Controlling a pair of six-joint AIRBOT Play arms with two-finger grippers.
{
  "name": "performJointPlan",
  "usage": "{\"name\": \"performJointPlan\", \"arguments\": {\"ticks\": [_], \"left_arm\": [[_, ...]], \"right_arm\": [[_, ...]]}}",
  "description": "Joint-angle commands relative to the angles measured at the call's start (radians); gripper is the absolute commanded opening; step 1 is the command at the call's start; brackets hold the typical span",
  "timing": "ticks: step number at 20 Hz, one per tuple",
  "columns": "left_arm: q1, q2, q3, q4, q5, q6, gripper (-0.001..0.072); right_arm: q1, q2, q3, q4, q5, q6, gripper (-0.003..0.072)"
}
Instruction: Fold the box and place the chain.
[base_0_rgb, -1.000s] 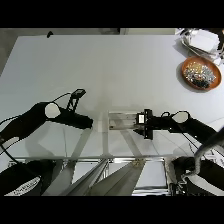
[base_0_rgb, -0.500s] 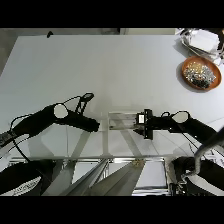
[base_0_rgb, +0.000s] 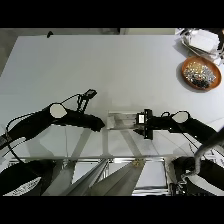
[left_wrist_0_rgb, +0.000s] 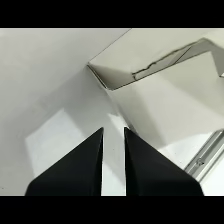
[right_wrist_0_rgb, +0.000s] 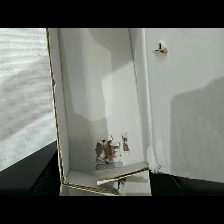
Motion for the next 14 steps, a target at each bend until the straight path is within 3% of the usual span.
{"name": "performJointPlan", "arguments": {"ticks": [1,5,7,14], "left_arm": [[-0.001,0.017,0.000,-0.048,0.004,0.027,0.0151],[-0.004,0.026,0.000,-0.082,0.004,0.049,0.0184],[-0.008,0.026,0.000,-0.108,0.004,0.064,0.0351],[-0.023,0.023,0.000,-0.111,0.020,0.048,0.0391]], "right_arm": [[0.000,0.001,0.000,0.000,0.000,0.000,0.0321],[0.000,0.000,0.000,0.000,0.000,0.000,0.0321],[0.000,0.000,0.000,0.000,0.000,0.000,0.0321],[0.000,0.000,0.000,0.000,0.000,0.000,0.0321]]}}
